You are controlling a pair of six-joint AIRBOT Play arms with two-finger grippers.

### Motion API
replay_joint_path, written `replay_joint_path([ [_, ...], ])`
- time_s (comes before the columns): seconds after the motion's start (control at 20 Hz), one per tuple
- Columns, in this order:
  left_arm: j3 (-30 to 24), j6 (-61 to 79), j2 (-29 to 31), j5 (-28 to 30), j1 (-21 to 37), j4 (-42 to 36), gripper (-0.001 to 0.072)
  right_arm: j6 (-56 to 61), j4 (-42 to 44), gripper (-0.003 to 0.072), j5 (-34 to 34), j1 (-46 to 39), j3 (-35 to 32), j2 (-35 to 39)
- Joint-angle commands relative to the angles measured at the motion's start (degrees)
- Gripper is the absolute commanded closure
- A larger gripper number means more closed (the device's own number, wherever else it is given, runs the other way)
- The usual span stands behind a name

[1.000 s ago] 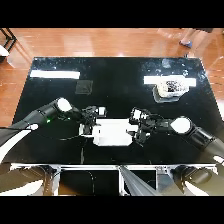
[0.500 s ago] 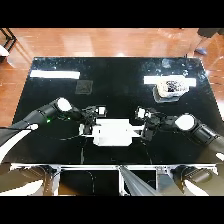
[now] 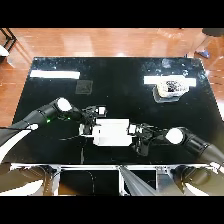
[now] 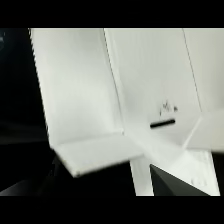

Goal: Fold the box and place the chain.

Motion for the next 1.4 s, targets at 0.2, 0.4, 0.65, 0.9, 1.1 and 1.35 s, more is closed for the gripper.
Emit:
replay_joint_path([
  [0.2,0.07,0.09,0.02,-0.09,0.0,0.0,0.0692,3.72,3.26,-0.0013,-14.56,6.86,1.99,0.0],
  [0.4,0.07,0.09,0.02,-0.26,0.0,-0.02,0.0692,7.58,-3.23,-0.0013,-14.14,6.12,2.56,1.77],
  [0.65,0.07,0.09,0.02,-0.26,0.0,0.0,0.0692,4.9,-3.34,-0.0014,-13.73,5.97,3.34,2.16],
  [0.9,0.07,0.09,0.02,-0.28,0.0,0.0,0.0692,2.82,-3.34,-0.0015,-11.76,0.9,3.37,2.16],
  [1.1,0.07,0.11,0.02,-0.26,0.0,0.0,0.0692,0.39,-1.4,-0.0015,-11.82,0.22,3.39,1.77],
  [1.35,0.07,0.11,0.02,-0.26,0.0,0.02,0.0692,-6.73,3.39,-0.0014,-10.84,-0.44,3.8,0.9],
])
